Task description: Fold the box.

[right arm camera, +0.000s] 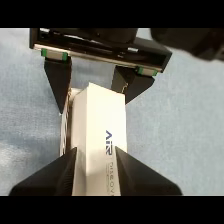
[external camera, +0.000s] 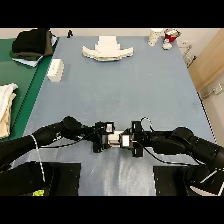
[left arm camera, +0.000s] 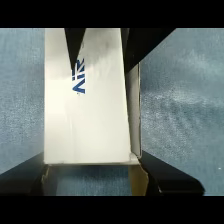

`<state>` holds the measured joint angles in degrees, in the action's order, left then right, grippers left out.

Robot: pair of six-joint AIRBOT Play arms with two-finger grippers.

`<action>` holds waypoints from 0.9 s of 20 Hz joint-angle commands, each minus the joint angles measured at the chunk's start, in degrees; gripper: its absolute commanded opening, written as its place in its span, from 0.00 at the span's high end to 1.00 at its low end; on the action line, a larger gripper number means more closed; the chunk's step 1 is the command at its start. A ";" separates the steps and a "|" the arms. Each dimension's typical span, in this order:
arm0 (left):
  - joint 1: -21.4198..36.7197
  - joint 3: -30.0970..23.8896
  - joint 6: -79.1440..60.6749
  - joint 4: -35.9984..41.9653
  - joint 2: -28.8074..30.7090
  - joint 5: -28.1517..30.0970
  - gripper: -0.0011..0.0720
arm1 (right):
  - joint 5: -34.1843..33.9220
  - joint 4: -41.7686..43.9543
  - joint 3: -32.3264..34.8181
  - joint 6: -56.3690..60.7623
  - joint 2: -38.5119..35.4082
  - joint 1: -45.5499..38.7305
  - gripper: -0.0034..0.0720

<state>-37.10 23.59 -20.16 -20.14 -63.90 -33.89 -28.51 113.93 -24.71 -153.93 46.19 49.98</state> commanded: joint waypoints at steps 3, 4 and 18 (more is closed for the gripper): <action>-0.02 0.04 0.07 -0.02 0.00 0.37 0.29 | -1.49 0.63 0.02 0.02 0.02 0.02 0.40; -0.02 0.04 0.07 -0.02 0.00 0.37 0.29 | -1.44 1.01 0.02 0.00 -0.09 0.02 0.38; -0.02 0.04 0.07 -0.02 0.00 0.37 0.29 | 15.30 14.86 7.23 30.75 -12.41 0.04 0.91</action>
<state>-37.15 23.59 -20.14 -20.16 -63.90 -33.54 -21.91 126.63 -21.15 -135.13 36.82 49.95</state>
